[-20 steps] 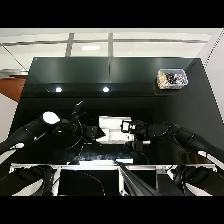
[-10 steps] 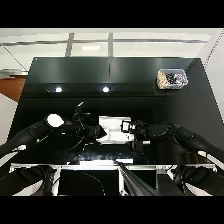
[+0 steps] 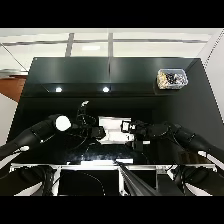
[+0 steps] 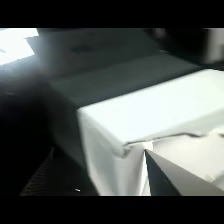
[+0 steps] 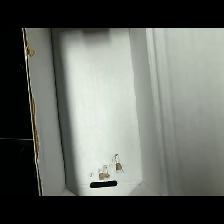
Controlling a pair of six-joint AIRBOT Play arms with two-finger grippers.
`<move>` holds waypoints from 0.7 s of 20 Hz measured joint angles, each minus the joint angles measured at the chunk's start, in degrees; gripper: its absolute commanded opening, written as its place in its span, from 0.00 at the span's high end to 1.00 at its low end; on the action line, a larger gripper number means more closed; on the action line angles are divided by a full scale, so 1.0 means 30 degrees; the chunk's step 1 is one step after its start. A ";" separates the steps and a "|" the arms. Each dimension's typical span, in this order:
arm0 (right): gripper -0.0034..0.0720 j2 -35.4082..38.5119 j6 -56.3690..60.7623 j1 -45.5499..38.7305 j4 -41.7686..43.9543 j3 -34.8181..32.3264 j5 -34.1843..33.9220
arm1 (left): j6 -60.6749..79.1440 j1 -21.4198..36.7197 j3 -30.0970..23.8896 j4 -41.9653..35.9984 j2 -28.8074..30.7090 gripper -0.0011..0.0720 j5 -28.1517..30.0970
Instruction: Fold the box and place the chain.
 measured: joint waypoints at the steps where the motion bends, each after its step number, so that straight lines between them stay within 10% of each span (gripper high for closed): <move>1: 0.23 0.0000 0.0007 0.0000 0.0000 0.0000 0.0000 | -0.1545 -0.0554 0.0408 0.1523 0.0000 0.14 0.0015; 8: 0.23 0.0000 0.0146 0.0000 0.0000 0.0000 0.0000 | -0.8080 -0.3184 0.1894 0.6863 -0.0044 0.46 -0.1333; 14: 0.23 0.0000 0.0153 0.0000 -0.0007 0.0000 -0.0007 | -1.0783 -0.4350 0.2419 0.8947 -0.0845 0.51 -0.2120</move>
